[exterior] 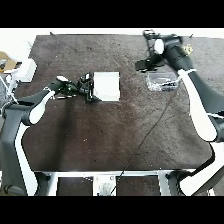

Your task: Fold the box and place the chain.

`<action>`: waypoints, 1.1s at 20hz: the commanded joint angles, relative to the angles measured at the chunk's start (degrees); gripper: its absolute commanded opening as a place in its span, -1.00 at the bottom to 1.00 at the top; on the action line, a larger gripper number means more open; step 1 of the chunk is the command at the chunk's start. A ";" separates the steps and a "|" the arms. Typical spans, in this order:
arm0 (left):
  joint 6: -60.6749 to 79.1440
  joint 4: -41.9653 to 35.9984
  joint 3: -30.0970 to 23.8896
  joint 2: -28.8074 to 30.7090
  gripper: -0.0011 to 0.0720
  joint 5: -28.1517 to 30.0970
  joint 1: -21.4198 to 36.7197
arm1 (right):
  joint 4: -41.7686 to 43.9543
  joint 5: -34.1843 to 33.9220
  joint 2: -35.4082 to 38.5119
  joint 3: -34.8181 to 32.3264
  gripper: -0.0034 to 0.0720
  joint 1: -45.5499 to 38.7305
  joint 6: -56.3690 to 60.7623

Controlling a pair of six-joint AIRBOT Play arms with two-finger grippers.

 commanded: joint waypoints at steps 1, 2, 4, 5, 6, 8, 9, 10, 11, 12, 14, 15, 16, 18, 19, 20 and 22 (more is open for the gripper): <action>0.02 0.00 0.02 -0.04 -0.18 0.07 0.02 | 0.92 -0.57 0.17 -2.69 -0.10 -7.61 -1.84; 0.02 0.00 0.02 -0.04 -0.18 0.07 0.02 | 1.16 -0.96 0.07 -3.96 -0.10 -9.05 -2.19; 0.02 0.00 0.02 -0.04 -0.18 0.07 0.02 | 3.63 -0.87 -0.72 -6.29 -0.10 -11.39 -3.56; 0.02 0.00 0.02 -0.04 -0.18 0.07 0.02 | 4.42 -1.20 -1.09 -7.39 -0.10 -12.04 -3.67; 0.02 0.00 0.02 -0.04 -0.18 0.07 0.02 | 5.22 -1.92 -1.64 -8.13 -0.10 -12.35 -4.92; 0.02 0.00 0.02 -0.04 -0.18 0.07 0.02 | 6.62 -2.80 -3.19 -8.28 -0.10 -12.35 -6.47; 0.02 0.00 0.02 -0.04 -0.18 0.07 0.02 | 6.86 -2.82 -4.07 -8.28 -0.10 -12.35 -6.51; 0.02 0.00 0.02 -0.04 -0.18 0.07 0.02 | 7.17 -2.93 -4.94 -8.28 -0.10 -12.37 -6.51; 0.02 0.00 0.02 -0.04 -0.18 0.07 0.02 | 7.21 -3.23 -5.73 -8.28 -0.10 -12.37 -6.51; 0.02 0.00 0.02 -0.04 -0.18 0.07 0.02 | 7.39 -3.34 -6.27 -8.28 -0.10 -12.37 -6.56; 0.02 0.00 0.02 -0.04 -0.18 0.07 0.02 | 8.85 -3.85 -6.86 -8.28 -0.10 -12.35 -7.61; 0.02 0.00 0.02 -0.04 -0.18 0.07 0.02 | 9.38 -4.17 -7.08 -8.28 -0.10 -12.37 -7.61; 0.02 0.00 0.02 -0.04 -0.18 0.07 0.02 | 9.68 -4.52 -7.39 -8.28 -0.10 -12.35 -7.61; 0.02 0.00 0.02 -0.04 -0.18 0.07 0.02 | 10.82 -4.83 -8.24 -8.28 -0.10 -12.35 -7.63; 0.02 0.00 0.02 -0.04 -0.18 0.07 0.02 | 10.88 -4.83 -8.55 -8.28 -0.11 -12.37 -7.61; 0.02 0.00 0.02 -0.04 -0.18 0.07 0.02 | 10.82 -4.83 -8.59 -8.28 -0.11 -12.35 -7.61; 0.02 0.00 0.02 -0.04 -0.18 0.07 0.02 | 10.78 -5.29 -8.44 -8.20 -0.65 -12.39 -7.56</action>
